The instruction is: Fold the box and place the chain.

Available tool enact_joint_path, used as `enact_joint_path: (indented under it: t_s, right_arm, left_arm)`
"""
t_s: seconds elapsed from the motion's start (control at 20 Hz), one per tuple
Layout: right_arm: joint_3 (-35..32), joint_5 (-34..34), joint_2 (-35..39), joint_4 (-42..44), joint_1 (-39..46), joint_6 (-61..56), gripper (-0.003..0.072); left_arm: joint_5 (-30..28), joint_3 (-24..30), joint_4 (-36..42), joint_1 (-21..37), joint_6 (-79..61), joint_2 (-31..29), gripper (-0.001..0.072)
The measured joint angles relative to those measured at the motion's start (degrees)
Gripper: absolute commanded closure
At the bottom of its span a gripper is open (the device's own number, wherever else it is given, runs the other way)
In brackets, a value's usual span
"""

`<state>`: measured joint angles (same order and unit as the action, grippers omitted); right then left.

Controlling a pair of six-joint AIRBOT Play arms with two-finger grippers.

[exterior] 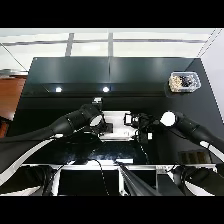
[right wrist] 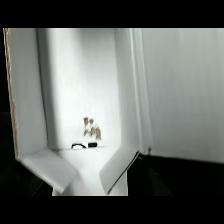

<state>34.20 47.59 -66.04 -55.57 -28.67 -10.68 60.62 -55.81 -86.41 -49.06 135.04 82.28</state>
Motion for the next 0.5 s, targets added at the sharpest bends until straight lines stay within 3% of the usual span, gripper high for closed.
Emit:
enact_joint_path:
  t_s: [0.4,0.45,0.5]
  right_arm:
    - [1.92,3.82,1.44,-3.17,-0.02,-1.99,-0.0003]
    - [1.97,3.63,1.46,-2.67,-0.04,-1.92,0.0074]
    - [1.99,3.61,1.44,-1.97,-0.07,-1.66,0.0100]
  left_arm:
    - [1.07,-0.31,-1.68,0.72,-1.66,0.00,0.0680]
    - [1.05,-0.31,-1.77,0.85,-1.68,0.00,0.0680]
    - [1.03,-0.31,-1.84,0.96,-1.81,0.00,0.0680]
